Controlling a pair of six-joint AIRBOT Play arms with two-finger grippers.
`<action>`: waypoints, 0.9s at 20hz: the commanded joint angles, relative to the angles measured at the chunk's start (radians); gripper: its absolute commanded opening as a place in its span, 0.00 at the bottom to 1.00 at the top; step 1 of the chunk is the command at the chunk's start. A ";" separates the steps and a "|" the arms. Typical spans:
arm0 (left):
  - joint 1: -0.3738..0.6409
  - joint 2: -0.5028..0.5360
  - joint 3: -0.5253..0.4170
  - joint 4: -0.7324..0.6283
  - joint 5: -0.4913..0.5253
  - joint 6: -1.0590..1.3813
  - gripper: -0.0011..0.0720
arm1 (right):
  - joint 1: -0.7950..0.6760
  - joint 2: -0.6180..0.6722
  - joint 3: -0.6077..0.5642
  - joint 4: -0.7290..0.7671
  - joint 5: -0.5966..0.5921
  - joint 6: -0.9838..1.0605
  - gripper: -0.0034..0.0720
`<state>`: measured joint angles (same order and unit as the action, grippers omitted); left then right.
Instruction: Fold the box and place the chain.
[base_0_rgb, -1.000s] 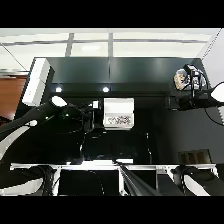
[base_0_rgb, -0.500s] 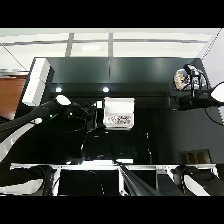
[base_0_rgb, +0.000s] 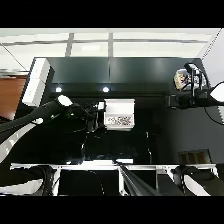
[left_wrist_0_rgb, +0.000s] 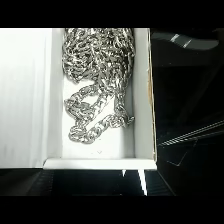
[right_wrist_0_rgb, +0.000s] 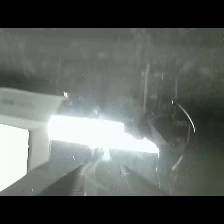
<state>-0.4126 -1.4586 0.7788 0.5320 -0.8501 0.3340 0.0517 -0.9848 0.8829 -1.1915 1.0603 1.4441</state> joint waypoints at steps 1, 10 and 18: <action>0.000 -0.001 0.001 0.002 0.001 -0.001 0.52 | 0.031 -0.029 0.008 0.131 -0.084 -0.004 0.98; 0.000 -0.001 0.001 0.002 0.001 -0.001 0.52 | 0.218 -0.398 0.197 0.394 -0.280 -0.589 0.98; 0.000 -0.001 0.001 0.002 0.001 -0.001 0.52 | 0.263 -0.377 0.204 0.386 0.041 -1.033 0.98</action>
